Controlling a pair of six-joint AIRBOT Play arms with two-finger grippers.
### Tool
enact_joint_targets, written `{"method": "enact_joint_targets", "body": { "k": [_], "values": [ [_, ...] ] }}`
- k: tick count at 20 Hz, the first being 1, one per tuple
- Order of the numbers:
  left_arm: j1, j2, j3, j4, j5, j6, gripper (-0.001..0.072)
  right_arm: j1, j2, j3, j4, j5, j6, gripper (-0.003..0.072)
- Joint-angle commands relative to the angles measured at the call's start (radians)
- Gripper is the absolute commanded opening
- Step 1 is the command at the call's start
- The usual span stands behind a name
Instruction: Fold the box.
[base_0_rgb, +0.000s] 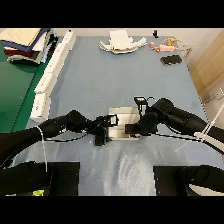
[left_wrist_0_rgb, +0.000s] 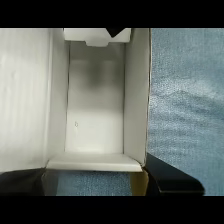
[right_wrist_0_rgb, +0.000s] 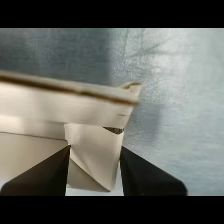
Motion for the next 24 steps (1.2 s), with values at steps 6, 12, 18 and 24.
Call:
{"method": "enact_joint_targets", "body": {
  "k": [6,12,18,24],
  "values": [
    [0.001,0.000,0.000,0.000,0.001,0.000,0.0405,0.003,-0.055,0.016,-0.133,0.002,0.230,0.0447],
    [0.001,0.000,0.000,0.000,0.000,0.000,0.0405,0.004,-0.080,0.049,-0.162,-0.017,0.243,0.0345],
    [0.001,0.000,0.000,0.000,0.001,0.000,0.0405,0.018,-0.082,0.049,-0.162,-0.032,0.235,0.0098],
    [0.001,0.000,0.000,0.000,0.001,0.000,0.0405,0.018,-0.082,0.049,-0.140,-0.032,0.168,0.0058]
  ]
}}
